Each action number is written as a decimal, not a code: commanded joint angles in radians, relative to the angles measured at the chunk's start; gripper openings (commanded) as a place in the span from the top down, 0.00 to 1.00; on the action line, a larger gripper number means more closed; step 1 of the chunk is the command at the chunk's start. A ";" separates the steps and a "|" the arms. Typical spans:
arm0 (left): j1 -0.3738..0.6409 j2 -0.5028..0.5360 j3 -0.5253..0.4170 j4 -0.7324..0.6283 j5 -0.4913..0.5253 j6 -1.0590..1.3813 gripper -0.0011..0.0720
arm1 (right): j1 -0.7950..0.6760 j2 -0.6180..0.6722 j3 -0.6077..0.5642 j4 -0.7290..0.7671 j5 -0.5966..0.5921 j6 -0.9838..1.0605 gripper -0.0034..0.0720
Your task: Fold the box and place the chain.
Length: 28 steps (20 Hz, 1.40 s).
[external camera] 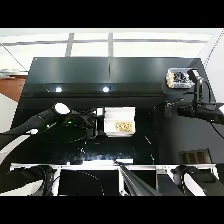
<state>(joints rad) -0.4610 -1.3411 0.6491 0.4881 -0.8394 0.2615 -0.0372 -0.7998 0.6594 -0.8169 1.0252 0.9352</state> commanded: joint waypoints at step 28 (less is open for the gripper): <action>-0.002 0.000 0.001 0.051 0.050 0.000 0.45 | 0.333 -0.463 0.323 -0.017 0.274 -0.344 0.03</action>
<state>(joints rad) -0.4622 -1.3399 0.6506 0.5388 -0.7887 0.2619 0.2718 -1.2560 0.9794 -0.8215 1.2461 0.6407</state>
